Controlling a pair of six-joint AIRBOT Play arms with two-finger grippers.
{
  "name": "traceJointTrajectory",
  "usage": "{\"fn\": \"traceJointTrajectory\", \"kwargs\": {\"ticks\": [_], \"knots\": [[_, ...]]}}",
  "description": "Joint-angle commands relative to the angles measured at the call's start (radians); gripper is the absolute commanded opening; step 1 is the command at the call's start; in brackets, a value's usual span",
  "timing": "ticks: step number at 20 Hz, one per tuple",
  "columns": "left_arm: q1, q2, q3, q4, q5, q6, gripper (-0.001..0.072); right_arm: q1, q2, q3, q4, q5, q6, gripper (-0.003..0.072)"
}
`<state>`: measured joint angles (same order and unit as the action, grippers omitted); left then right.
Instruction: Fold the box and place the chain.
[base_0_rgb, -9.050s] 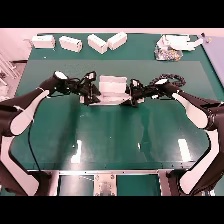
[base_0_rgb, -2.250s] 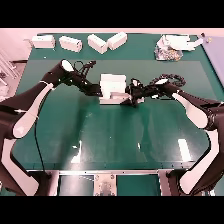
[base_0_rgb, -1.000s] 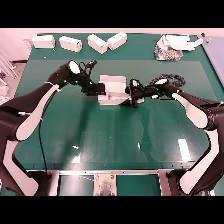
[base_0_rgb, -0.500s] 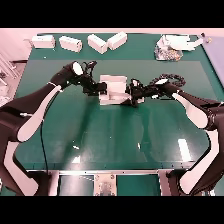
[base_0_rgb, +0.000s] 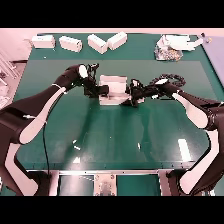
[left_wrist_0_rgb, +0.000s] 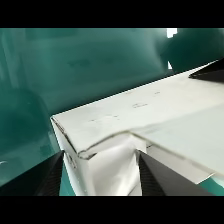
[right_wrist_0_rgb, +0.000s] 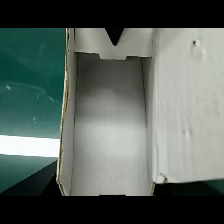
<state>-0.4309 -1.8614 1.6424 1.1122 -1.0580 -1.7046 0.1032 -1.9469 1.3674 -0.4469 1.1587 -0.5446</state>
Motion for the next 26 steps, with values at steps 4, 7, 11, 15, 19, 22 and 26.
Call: {"fn": "traceJointTrajectory", "kwargs": {"ticks": [4, 7, 11, 15, 19, 22, 26], "knots": [[-0.003, 0.001, 0.001, 0.014, 0.003, -0.018, 0.0510, 0.001, 0.000, 0.000, 0.001, -0.002, 0.002, 0.0476], [-0.003, 0.001, 0.001, 0.000, 0.022, -0.015, 0.0511, 0.001, 0.000, 0.000, 0.001, -0.002, 0.002, 0.0476], [-0.003, 0.001, 0.001, 0.008, 0.044, -0.027, 0.0509, 0.001, 0.000, 0.000, 0.001, -0.002, 0.002, 0.0477], [-0.003, 0.000, 0.001, 0.025, 0.085, -0.125, 0.0344, 0.001, 0.000, 0.000, 0.001, -0.002, 0.002, 0.0477], [-0.003, 0.000, 0.001, 0.005, 0.084, -0.129, 0.0345, 0.001, 0.000, 0.000, 0.001, -0.002, 0.002, 0.0476], [-0.003, 0.000, 0.001, 0.009, 0.070, -0.164, 0.0344, 0.001, 0.000, 0.000, 0.001, -0.002, 0.002, 0.0476], [-0.003, 0.000, 0.001, 0.018, 0.066, -0.175, 0.0317, 0.001, 0.000, 0.000, 0.001, -0.002, 0.002, 0.0476]]}}
